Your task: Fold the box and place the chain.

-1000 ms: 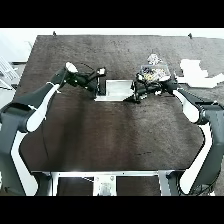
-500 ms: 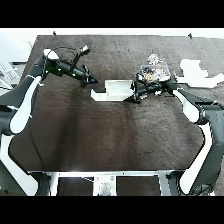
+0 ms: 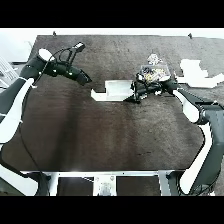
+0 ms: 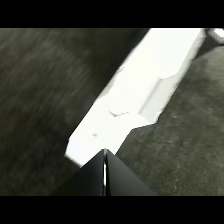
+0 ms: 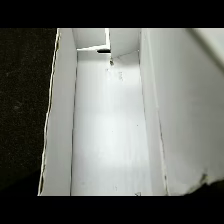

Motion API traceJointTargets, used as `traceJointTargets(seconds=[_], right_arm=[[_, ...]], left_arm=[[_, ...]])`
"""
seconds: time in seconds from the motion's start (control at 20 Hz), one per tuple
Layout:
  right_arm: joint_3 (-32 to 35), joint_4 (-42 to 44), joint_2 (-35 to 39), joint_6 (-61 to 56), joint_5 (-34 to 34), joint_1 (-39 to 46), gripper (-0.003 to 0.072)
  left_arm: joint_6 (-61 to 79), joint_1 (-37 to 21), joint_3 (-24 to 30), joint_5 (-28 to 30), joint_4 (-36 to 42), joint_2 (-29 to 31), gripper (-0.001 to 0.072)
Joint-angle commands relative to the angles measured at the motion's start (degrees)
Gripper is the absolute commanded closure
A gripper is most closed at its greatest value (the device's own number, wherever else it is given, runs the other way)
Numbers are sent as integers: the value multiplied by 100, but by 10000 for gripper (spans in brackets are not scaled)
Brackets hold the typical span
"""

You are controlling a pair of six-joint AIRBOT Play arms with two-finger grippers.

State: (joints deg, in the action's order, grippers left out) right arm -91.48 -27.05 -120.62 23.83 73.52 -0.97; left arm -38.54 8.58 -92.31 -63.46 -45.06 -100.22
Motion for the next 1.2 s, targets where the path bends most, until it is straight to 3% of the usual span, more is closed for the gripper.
traceJointTargets(seconds=[0.0,0.2,0.55,0.9,1.15], right_arm=[[-4,0,-4,-2,2,-2,103],[-4,0,-4,-2,2,-2,103],[-4,2,-4,-2,2,-2,103],[-4,2,-4,-2,2,-2,103],[-4,0,-4,-2,2,-2,104]], left_arm=[[-634,2,507,568,-190,98,693],[-1097,2,1023,1115,-116,98,692],[-1735,-286,1248,992,-87,31,688],[-1580,-221,1290,879,820,-592,688],[-1493,-197,1287,905,1012,-828,688]])
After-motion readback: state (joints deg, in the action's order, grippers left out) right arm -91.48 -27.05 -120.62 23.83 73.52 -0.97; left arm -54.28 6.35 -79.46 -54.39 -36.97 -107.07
